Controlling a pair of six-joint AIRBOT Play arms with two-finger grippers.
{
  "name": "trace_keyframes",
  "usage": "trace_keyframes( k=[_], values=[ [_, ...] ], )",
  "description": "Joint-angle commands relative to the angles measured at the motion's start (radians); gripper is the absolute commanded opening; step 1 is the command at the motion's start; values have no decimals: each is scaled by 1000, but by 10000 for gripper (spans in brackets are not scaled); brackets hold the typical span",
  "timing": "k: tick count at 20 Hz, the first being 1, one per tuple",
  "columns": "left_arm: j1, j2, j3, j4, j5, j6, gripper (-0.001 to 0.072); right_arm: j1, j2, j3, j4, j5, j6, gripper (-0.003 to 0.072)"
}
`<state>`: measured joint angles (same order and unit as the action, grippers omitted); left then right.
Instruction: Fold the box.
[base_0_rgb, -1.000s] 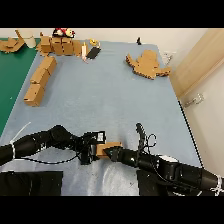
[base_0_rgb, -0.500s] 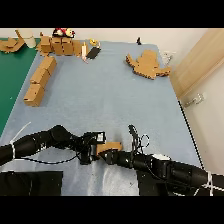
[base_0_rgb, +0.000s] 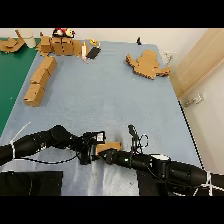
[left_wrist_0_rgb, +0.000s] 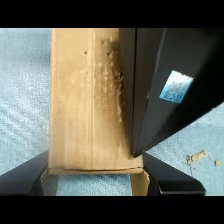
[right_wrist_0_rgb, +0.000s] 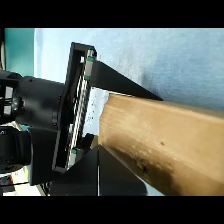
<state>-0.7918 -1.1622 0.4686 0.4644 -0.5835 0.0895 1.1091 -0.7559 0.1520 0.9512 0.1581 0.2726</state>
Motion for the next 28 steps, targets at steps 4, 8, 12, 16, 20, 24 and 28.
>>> trace_keyframes(
  k=[4, 8, 12, 16, 20, 24, 28],
  values=[
    [1, 0, 0, -1, 0, 0, 458, 64, 175, 2, -1, -304, 0, -1],
    [1, 0, 0, -1, 0, 0, 457, 90, 206, 3, 0, -323, 0, -1],
    [1, 1, 0, -1, 0, 0, 458, 123, 177, 3, 9, -324, 0, -1],
    [1, 0, 0, -1, 0, 0, 458, 125, 142, 3, 14, -322, 0, -1],
    [0, 0, 0, -1, 0, 0, 458, 125, 138, 3, 14, -324, 0, -1],
    [1, 0, 0, -1, 0, 0, 458, 125, 138, 3, 14, -324, 0, -1],
    [0, 0, 0, -1, 0, 0, 458, 125, 138, 3, 14, -325, 0, -1]
  ],
)
